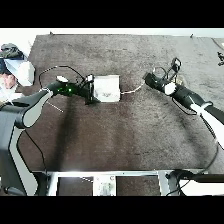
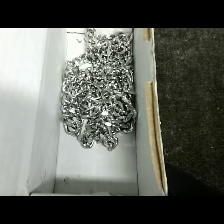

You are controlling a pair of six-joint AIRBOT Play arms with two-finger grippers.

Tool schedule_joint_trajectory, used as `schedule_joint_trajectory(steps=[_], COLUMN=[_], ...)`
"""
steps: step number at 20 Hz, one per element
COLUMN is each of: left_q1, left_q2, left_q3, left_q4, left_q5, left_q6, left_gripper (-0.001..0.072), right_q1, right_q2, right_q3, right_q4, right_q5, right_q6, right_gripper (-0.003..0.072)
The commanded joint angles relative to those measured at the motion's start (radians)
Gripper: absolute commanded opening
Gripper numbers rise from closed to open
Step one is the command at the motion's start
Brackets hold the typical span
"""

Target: Fold the box and place the chain.

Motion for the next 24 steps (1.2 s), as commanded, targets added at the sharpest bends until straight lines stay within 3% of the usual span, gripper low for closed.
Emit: schedule_joint_trajectory(steps=[1,7,11,17,24], left_q1=[0.000,0.000,0.000,0.000,0.000], left_q2=[-0.001,-0.001,-0.001,-0.001,-0.001], left_q3=[0.000,0.000,0.000,0.000,0.000], left_q4=[0.000,0.000,0.000,0.000,0.000], left_q5=[0.000,0.000,0.000,0.000,0.000], left_q6=[0.000,0.000,0.000,0.000,0.000], left_gripper=[0.0352,0.0353,0.0352,0.0352,0.0352], right_q1=[0.063,0.202,0.294,0.368,0.409], right_q2=[0.131,0.282,0.336,0.335,0.253], right_q3=[0.000,0.001,0.002,0.011,0.018], right_q4=[-0.015,-0.083,-0.101,-0.101,-0.097], right_q5=[0.015,-0.002,-0.107,-0.232,-0.222], right_q6=[-0.025,-0.025,-0.025,-0.024,0.005], right_gripper=[-0.0011,-0.0012,-0.0012,-0.0012,-0.0012])
